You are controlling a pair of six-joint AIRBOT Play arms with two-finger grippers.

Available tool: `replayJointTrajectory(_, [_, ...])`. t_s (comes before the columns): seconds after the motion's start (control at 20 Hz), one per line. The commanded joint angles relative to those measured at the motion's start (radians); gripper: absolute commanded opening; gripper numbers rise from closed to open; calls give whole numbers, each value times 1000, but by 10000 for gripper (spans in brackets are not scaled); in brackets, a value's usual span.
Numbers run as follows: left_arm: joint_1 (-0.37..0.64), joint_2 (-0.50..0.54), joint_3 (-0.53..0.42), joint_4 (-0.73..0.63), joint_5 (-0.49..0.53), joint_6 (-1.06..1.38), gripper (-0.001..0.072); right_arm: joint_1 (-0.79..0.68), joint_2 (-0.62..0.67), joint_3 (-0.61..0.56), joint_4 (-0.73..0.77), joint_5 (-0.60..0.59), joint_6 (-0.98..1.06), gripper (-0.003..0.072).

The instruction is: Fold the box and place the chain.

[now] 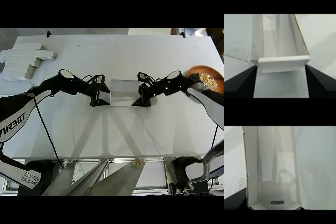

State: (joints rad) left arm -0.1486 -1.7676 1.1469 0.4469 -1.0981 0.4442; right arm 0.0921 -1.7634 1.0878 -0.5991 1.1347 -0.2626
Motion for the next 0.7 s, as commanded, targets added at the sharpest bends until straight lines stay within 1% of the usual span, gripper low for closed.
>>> replayJointTrajectory(0.0, [0,-3,-1,-18,-15,-27,642,0,0,1,1,0,0,112])
replayJointTrajectory(0.1, [6,-3,-1,-8,-14,-76,645,0,0,1,1,0,0,112])
replayJointTrajectory(0.2, [14,-1,0,27,-13,-100,703,0,0,1,1,0,0,112])
replayJointTrajectory(0.5, [27,-2,-1,32,-16,-108,703,0,0,1,1,0,0,112])
replayJointTrajectory(0.65, [27,-18,-1,-46,-7,-108,702,0,0,1,1,0,0,112])
